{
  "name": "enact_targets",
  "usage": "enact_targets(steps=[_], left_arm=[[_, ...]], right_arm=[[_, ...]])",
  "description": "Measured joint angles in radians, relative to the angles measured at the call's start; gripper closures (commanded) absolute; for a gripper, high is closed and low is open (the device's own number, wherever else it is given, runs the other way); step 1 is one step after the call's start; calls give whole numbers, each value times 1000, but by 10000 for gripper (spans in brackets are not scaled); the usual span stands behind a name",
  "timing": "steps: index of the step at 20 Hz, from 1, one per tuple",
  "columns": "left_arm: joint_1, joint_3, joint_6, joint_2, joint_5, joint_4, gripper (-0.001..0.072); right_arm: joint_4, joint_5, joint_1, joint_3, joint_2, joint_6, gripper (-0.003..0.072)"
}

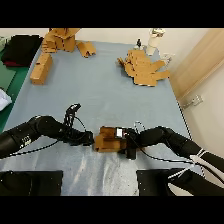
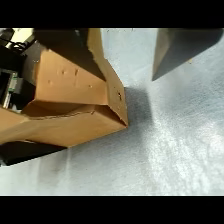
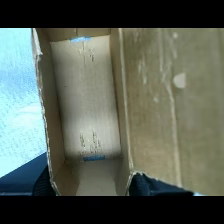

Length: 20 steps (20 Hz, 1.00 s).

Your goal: Fold the box.

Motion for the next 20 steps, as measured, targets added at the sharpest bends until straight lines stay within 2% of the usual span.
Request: enact_targets(steps=[5,14,20], left_arm=[[5,10,32,-11,17,-33,210],[5,12,148,-80,47,-209,210],[-6,12,133,-94,60,-238,210]], right_arm=[[0,0,0,0,0,0,346],[0,0,0,0,0,0,346],[0,0,0,0,0,0,346]])
